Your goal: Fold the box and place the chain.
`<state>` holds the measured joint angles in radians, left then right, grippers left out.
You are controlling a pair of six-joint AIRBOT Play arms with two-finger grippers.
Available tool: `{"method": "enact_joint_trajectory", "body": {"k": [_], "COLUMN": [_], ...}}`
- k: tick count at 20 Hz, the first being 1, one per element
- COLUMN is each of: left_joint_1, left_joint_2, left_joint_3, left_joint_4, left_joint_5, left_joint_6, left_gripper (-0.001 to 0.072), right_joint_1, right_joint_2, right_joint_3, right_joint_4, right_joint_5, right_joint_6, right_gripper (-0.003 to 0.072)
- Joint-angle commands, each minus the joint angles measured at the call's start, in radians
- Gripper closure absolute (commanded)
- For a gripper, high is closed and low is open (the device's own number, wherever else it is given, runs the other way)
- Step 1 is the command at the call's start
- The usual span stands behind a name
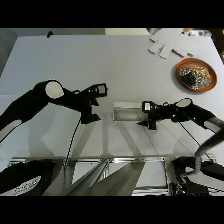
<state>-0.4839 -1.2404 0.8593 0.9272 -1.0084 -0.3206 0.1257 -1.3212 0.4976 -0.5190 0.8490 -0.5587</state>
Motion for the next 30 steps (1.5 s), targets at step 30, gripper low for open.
{"method": "enact_joint_trajectory", "body": {"k": [30], "left_joint_1": [-0.068], "left_joint_2": [-0.317], "left_joint_3": [-0.064], "left_joint_4": [-0.472], "left_joint_5": [0.219], "left_joint_6": [0.769], "left_gripper": [0.0006], "right_joint_1": [0.0], "right_joint_2": [0.0], "right_joint_3": [0.0], "right_joint_4": [0.0], "right_joint_5": [0.0], "right_joint_6": [0.0], "right_gripper": [0.0137]}}
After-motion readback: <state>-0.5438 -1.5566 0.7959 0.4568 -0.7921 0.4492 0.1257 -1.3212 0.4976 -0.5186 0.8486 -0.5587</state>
